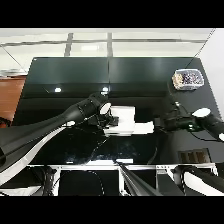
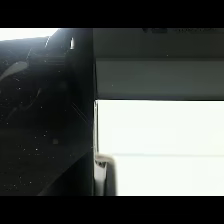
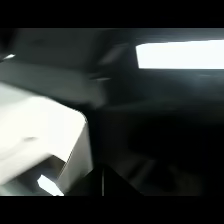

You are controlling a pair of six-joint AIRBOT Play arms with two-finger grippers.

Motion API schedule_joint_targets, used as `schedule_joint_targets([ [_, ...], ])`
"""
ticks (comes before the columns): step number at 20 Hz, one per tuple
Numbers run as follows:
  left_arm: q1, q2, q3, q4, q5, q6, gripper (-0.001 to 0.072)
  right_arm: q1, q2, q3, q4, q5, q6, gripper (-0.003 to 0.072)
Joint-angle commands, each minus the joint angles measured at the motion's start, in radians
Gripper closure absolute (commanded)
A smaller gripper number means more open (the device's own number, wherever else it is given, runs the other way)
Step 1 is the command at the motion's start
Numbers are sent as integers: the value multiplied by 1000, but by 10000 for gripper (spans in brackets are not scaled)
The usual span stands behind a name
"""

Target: Fold the box and place the chain.

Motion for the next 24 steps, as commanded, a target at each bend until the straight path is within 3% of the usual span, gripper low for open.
schedule_joint_targets([
  [1,1,0,0,-1,1,0,684,120,-51,53,92,30,-100,670],
  [2,1,0,0,-1,1,0,684,121,-51,83,39,41,-69,670],
  [3,1,0,0,-1,0,0,684,121,-51,112,-8,61,-41,623],
  [5,1,0,0,-1,0,0,684,121,-51,151,-31,113,-23,186],
  [8,1,0,0,-1,1,0,684,145,-51,162,35,146,-23,166],
  [13,1,0,0,-1,1,0,684,245,-51,165,74,86,14,169],
  [14,1,0,0,-1,1,0,684,266,-51,174,58,69,43,217],
  [17,1,0,0,-1,0,0,684,351,-51,245,-79,16,194,217],
  [24,1,0,0,-1,2,0,684,591,-52,384,-545,-32,752,218],
])
